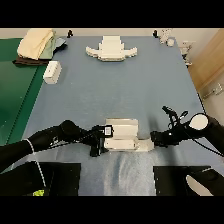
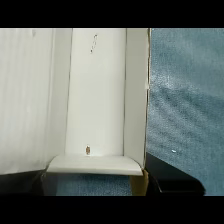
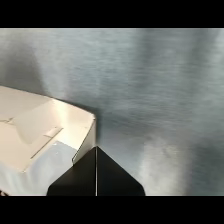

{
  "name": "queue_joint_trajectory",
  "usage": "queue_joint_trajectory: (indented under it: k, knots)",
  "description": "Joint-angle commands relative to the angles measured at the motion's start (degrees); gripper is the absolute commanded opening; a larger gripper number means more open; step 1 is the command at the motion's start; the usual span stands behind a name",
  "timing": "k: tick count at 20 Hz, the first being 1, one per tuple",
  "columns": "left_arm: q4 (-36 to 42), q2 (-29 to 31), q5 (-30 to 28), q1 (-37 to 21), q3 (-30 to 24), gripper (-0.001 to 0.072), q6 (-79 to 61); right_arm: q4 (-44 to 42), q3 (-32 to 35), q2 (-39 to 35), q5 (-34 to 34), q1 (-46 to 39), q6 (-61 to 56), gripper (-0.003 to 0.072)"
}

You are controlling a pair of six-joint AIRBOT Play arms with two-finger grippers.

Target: Fold the box.

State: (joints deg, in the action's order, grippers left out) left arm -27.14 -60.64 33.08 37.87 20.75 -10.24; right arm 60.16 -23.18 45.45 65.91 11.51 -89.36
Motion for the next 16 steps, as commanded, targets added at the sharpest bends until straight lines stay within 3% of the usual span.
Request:
queue_joint_trajectory:
  k: [1, 8, 16]
  knots:
    - [0.00, -0.02, -0.02, -0.02, -0.02, 0.0411, 0.00, 5.77, 0.37, -0.04, -0.66, 0.02, -2.12, 0.0003]
    - [0.00, 0.00, -0.02, -0.02, -0.02, 0.0411, 0.00, -3.41, 4.09, -0.04, -4.57, 0.04, 0.96, 0.0003]
    - [0.00, 0.00, -0.02, -0.02, -0.02, 0.0411, 0.00, -11.21, 2.80, -0.92, -4.55, 0.04, 4.57, 0.0003]
